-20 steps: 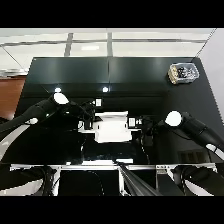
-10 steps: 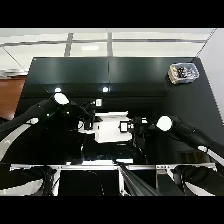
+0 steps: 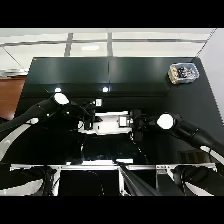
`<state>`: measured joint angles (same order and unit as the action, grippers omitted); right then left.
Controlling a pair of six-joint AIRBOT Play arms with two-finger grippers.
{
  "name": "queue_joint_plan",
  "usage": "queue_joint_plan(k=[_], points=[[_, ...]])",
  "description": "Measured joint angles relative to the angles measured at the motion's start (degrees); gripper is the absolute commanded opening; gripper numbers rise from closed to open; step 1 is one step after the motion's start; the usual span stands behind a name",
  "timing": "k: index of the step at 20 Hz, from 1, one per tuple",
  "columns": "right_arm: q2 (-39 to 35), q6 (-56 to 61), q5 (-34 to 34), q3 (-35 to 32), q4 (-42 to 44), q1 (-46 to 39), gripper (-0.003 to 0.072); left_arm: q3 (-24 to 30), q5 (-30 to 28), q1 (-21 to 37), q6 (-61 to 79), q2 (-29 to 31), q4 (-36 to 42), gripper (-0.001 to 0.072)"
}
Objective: Fold the box and place the chain.
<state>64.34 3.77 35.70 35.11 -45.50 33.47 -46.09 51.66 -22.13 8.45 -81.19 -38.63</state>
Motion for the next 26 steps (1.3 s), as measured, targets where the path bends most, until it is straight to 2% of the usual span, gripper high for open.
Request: queue_joint_plan(k=[5, 15, 23, 26], points=[[-0.28, -0.07, 0.61, 0.59, 0.09, -3.39, 0.0709, 0.00, -0.04, 0.00, 0.00, 0.00, 0.09, 0.0026], [0.15, -7.87, 1.86, 0.74, 7.50, -7.21, 0.0708, 0.00, -0.02, 0.00, 0.04, 0.00, 0.13, 0.0026], [4.48, -11.43, 7.17, 0.61, 14.10, -7.28, 0.0709, 0.00, 0.22, 0.00, 0.22, -0.09, 0.11, 0.0026], [5.92, -12.00, 7.17, 0.59, 14.58, -7.28, 0.0709, 0.00, 0.17, 0.00, 0.15, -0.33, 0.31, 0.0026]])
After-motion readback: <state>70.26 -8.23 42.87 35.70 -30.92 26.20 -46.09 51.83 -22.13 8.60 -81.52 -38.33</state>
